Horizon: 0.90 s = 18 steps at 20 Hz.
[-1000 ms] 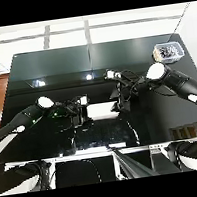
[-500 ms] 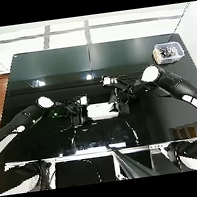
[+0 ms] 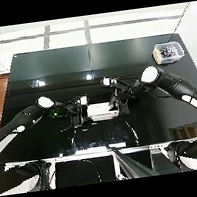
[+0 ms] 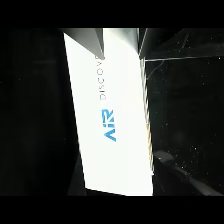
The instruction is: Fold the box and place the chain.
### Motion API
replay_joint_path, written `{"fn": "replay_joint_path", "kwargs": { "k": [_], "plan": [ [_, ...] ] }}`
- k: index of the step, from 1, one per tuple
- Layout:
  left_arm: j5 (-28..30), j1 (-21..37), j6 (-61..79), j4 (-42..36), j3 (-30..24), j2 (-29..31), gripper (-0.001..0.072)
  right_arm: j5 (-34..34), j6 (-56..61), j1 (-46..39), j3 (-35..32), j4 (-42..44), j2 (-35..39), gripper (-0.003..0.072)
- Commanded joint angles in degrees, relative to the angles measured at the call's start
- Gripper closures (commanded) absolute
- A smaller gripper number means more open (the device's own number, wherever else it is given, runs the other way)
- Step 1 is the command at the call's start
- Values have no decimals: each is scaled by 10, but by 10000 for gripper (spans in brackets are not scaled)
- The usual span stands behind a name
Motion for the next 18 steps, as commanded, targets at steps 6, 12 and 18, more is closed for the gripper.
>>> {"fn": "replay_joint_path", "kwargs": {
  "k": [6,12,18],
  "plan": [
    [0,0,0,0,1,0,173,8,1,9,-11,-10,-13,397],
    [0,0,0,0,1,0,174,58,143,-1,2,-6,17,489],
    [0,0,0,-1,1,0,174,74,368,-33,-23,86,31,672]
  ]
}}
